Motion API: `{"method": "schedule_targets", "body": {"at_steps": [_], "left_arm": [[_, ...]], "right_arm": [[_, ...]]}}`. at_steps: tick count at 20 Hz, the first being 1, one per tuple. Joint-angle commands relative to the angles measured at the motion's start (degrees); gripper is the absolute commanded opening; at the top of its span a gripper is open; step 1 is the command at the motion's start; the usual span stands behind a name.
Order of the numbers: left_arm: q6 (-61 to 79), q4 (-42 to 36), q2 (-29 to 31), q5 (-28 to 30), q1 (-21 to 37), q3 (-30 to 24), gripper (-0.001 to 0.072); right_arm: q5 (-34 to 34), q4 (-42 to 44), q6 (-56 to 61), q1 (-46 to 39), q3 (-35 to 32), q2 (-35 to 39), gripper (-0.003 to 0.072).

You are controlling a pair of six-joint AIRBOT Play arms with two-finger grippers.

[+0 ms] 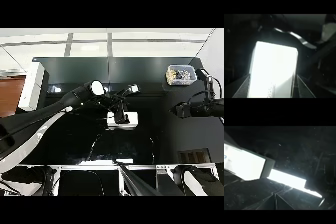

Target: Fold the box and place the chain.

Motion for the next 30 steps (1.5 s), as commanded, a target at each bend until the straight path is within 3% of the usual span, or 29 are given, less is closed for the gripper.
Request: {"method": "schedule_targets", "body": {"at_steps": [1, 5, 9, 13, 14, 15, 16, 18, 22, 25, 27, 30], "left_arm": [[-0.48, 2.05, -0.39, -4.59, -0.09, 0.35, 0.0707], [4.04, 3.54, -0.35, -5.79, -0.74, 1.01, 0.0707], [4.0, 11.63, -0.37, -5.62, -3.08, 1.05, 0.0707], [-0.11, 19.63, -1.03, 0.55, -6.58, 1.03, 0.0703], [-2.8, 22.58, -1.01, 1.84, -7.54, 1.05, 0.0628], [-6.25, 24.87, -0.85, 1.53, -8.0, 1.53, 0.0401], [-9.64, 26.49, -0.39, -0.44, -7.91, 2.45, 0.0323], [-16.02, 30.88, 2.25, -5.03, -6.05, 3.96, 0.0323], [-37.86, 46.05, 11.26, -19.37, 4.85, 4.46, 0.0324], [-52.87, 48.83, 17.11, -33.88, 20.22, 3.19, 0.0324], [-56.3, 48.3, 21.64, -36.2, 31.52, -1.51, 0.0324], [-56.35, 47.5, 28.57, -34.18, 46.31, -11.72, 0.0324]], "right_arm": [[-0.13, -0.83, -0.02, 0.0, 0.0, 0.04, 0.0024], [-0.09, -0.83, 0.0, 0.0, -0.02, 0.04, 0.0024], [-0.11, -0.83, -0.02, 0.0, -0.02, 0.04, 0.0024], [-0.11, -0.83, 0.0, 0.0, 0.0, 0.04, 0.0024], [-0.13, -0.83, 0.0, 0.0, 0.0, 0.04, 0.0024], [-0.11, -0.83, 0.0, 0.0, -0.02, 0.04, 0.0024], [-0.11, -0.85, 0.0, 0.0, 0.0, 0.04, 0.0024], [-0.11, -0.83, 0.0, 0.0, -0.02, 0.04, 0.0024], [-0.04, -0.83, -0.02, 0.0, -0.02, 0.04, 0.0024], [-0.11, -0.83, -0.02, 0.0, -0.02, 0.04, 0.0024], [-0.11, -0.81, -0.02, 0.0, -0.02, 0.04, 0.0024], [-0.15, -0.81, -0.04, 0.0, 0.0, 0.04, 0.0024]]}}
